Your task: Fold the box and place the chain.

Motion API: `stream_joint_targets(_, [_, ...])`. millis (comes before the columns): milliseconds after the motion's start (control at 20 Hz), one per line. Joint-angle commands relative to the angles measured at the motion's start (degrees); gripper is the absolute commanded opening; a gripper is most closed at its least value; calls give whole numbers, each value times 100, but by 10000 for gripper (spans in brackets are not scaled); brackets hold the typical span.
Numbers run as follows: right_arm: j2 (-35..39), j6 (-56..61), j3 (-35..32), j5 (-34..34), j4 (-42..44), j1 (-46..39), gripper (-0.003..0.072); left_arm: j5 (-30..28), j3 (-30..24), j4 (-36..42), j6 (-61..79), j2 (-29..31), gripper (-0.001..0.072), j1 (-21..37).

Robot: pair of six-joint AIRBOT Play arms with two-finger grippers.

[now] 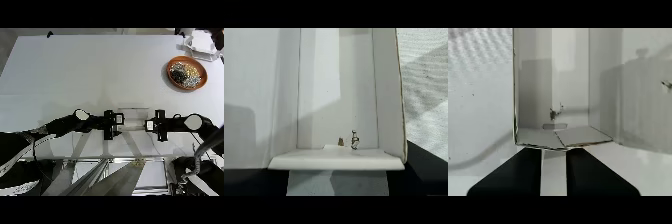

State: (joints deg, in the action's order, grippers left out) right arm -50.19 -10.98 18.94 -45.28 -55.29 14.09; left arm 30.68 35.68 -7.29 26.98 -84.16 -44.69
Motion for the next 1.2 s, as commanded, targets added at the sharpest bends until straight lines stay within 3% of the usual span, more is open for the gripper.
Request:
stream_joint_targets(0, [-114,-4,-2,203,22,227,116,-2,0,0,0,-2,273,-2])
stream_joint_targets(250, [-114,-7,-2,334,63,247,94,-2,0,0,0,-2,273,-4])
stream_joint_targets(350, [-114,-44,-2,310,254,247,38,-2,0,0,0,-2,273,-2])
stream_joint_targets(650, [-116,-715,-2,114,623,247,51,-2,0,0,0,-2,273,-2])
stream_joint_targets(750, [-116,-715,-4,109,623,247,89,-2,0,0,0,-2,273,-2])
stream_joint_targets(950, [-227,-737,-4,151,623,247,304,-2,0,0,0,-2,273,-4])
stream_joint_targets(1150, [-378,-756,-4,210,629,247,389,-2,0,0,0,-2,273,-2])
